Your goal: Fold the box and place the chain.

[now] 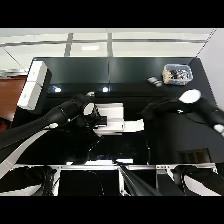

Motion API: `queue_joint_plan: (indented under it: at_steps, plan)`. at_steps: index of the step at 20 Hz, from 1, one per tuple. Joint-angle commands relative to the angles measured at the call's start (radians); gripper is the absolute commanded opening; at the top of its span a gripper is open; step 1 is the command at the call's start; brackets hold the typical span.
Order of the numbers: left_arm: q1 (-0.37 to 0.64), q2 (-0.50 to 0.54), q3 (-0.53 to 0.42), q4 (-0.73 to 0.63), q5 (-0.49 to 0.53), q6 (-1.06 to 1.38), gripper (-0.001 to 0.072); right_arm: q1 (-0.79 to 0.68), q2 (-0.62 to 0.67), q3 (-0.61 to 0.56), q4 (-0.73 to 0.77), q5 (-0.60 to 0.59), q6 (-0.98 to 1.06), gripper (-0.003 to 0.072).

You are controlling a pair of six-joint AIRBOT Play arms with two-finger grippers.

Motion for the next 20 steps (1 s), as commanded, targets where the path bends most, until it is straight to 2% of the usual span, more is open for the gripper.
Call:
queue_joint_plan:
  at_steps: [1,3,6,8,11,14,15,16,17,20]
  plan:
    - [0.000,-0.001,0.000,-0.001,0.002,-0.001,0.0028,-0.290,0.018,-0.059,-0.061,0.116,0.446,0.0018]
    - [0.000,-0.001,0.000,-0.001,0.003,-0.001,0.0028,-0.320,-0.035,-0.126,-0.044,0.179,0.452,0.0018]
    - [0.000,-0.001,0.000,-0.001,0.003,-0.001,0.0028,-0.201,-0.141,-0.171,0.126,0.223,0.337,0.0019]
    - [0.000,-0.001,0.000,-0.001,0.003,-0.001,0.0028,-0.086,-0.193,-0.170,0.215,0.164,0.290,0.0019]
    - [0.000,-0.001,0.000,-0.001,0.002,-0.001,0.0028,0.035,-0.229,-0.140,0.241,0.057,0.285,0.0019]
    - [0.000,-0.001,0.000,-0.001,0.002,-0.001,0.0028,0.058,-0.229,-0.079,0.236,0.117,0.244,0.0021]
    - [0.000,-0.001,0.000,-0.001,0.002,-0.001,0.0028,0.058,-0.229,-0.057,0.235,0.154,0.244,0.0113]
    - [0.000,-0.001,0.000,-0.001,0.002,-0.001,0.0028,0.058,-0.229,-0.036,0.236,0.188,0.244,0.0439]
    - [0.000,-0.001,0.000,-0.001,0.002,-0.001,0.0028,0.058,-0.229,-0.016,0.237,0.216,0.244,0.0581]
    - [0.000,-0.001,0.000,-0.002,0.002,-0.001,0.0028,0.068,-0.229,0.032,0.245,0.267,0.245,0.0579]
